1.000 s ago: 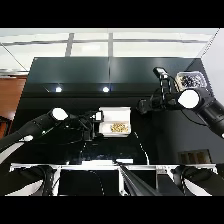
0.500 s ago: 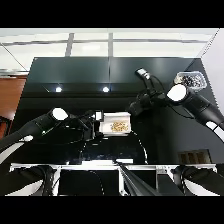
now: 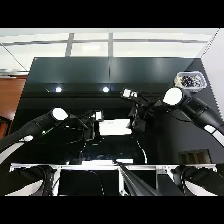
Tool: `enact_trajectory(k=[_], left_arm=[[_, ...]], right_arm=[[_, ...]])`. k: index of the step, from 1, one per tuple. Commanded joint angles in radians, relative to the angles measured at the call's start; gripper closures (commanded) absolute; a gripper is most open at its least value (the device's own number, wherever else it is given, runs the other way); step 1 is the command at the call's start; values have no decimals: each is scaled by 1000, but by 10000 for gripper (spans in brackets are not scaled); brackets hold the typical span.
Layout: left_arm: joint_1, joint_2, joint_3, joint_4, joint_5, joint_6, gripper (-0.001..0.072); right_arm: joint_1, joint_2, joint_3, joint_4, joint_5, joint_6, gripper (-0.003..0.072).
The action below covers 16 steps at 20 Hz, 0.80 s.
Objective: Fold the box and place the chain.
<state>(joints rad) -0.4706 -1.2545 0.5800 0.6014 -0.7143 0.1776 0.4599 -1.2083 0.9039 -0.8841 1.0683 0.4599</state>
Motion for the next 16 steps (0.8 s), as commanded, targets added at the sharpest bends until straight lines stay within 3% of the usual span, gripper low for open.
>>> enact_trajectory(k=[1,10,12,13,15,16], left_arm=[[0,0,1,0,0,2,226],[0,0,1,0,0,2,226],[0,0,1,0,0,2,226],[0,0,1,0,0,2,226],[0,0,1,0,0,2,226],[0,0,1,0,0,2,227]], right_arm=[[40,1,-2,2,2,-84,49],[47,-15,-14,0,-71,-84,49],[47,-15,-14,0,-69,-86,146],[47,-15,-14,0,-70,-86,148],[47,-15,-14,0,-71,-87,341],[47,-15,-14,0,-71,-87,380]])
